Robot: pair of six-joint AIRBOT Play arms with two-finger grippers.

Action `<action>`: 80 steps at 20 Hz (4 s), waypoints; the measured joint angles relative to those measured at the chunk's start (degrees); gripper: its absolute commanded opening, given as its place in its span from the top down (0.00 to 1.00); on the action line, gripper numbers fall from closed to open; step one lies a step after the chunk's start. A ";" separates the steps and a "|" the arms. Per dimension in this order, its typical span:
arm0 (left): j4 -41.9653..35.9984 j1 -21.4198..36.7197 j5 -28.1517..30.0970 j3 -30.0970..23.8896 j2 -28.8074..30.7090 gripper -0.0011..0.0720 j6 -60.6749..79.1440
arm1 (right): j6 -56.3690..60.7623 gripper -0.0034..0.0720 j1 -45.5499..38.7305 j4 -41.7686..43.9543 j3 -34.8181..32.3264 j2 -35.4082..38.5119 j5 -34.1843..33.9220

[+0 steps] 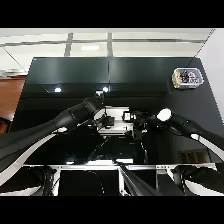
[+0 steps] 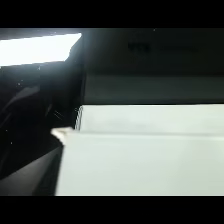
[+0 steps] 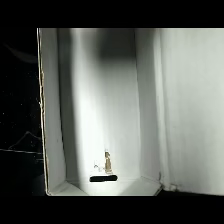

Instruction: Fold the box and place the chain.

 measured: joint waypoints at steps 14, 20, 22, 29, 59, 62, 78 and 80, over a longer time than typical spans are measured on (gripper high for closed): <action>0.09 0.02 -0.63 0.04 -0.11 0.95 0.87 | 0.02 0.63 0.00 0.00 0.00 0.00 0.00; -0.11 0.04 -0.55 0.04 -0.11 0.95 1.90 | 0.02 0.63 0.00 0.00 0.00 0.00 0.00; -0.17 0.04 -0.46 0.04 -0.11 0.95 2.54 | 0.02 0.63 0.00 0.00 0.00 0.00 0.00; -1.42 0.15 0.70 0.04 -0.13 0.95 4.02 | 0.07 0.00 0.00 -0.07 0.00 0.00 0.15; -1.68 1.22 0.92 0.04 -0.13 0.95 6.16 | 11.04 0.63 0.00 -1.36 0.00 5.55 4.39; -1.84 1.22 0.92 0.04 -0.13 0.95 6.14 | 11.04 0.64 -0.02 1.16 0.00 4.37 3.72; -2.29 1.22 1.27 0.04 -0.13 0.95 6.10 | 12.31 0.47 0.00 3.32 0.00 3.69 3.30; -2.21 1.22 1.18 0.04 -0.13 0.95 6.10 | 12.41 0.95 -0.02 3.23 0.00 3.69 3.17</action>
